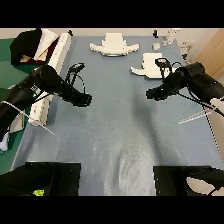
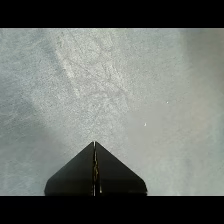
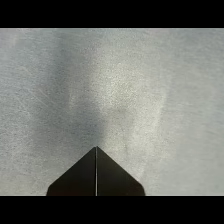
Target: Fold the box.
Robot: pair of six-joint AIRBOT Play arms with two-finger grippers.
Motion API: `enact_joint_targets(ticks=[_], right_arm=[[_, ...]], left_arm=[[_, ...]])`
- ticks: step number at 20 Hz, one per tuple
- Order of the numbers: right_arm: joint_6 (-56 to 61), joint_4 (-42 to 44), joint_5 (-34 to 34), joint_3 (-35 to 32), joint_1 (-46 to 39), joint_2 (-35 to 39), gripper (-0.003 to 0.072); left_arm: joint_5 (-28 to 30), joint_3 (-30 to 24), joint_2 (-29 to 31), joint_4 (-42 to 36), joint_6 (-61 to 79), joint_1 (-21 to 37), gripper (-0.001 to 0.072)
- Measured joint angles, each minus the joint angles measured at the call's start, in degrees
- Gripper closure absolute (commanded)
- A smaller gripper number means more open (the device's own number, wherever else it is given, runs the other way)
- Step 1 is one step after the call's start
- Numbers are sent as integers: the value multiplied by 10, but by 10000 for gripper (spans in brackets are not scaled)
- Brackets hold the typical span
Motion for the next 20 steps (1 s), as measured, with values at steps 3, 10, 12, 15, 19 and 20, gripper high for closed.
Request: enact_joint_targets(ticks=[3,10,12,15,19,20], right_arm=[[0,0,0,0,0,0,682],[33,43,13,34,-26,-30,517],[46,30,-10,94,-78,-75,363],[45,34,-32,218,-181,-169,317],[18,143,-48,383,-313,-314,318],[10,179,-48,417,-337,-347,318]], left_arm=[[0,0,0,0,0,0,697],[0,0,0,0,0,0,697],[5,0,0,0,0,-1,697],[16,0,0,0,0,-1,697],[33,0,0,0,0,-1,697],[37,0,0,0,0,-1,697]])
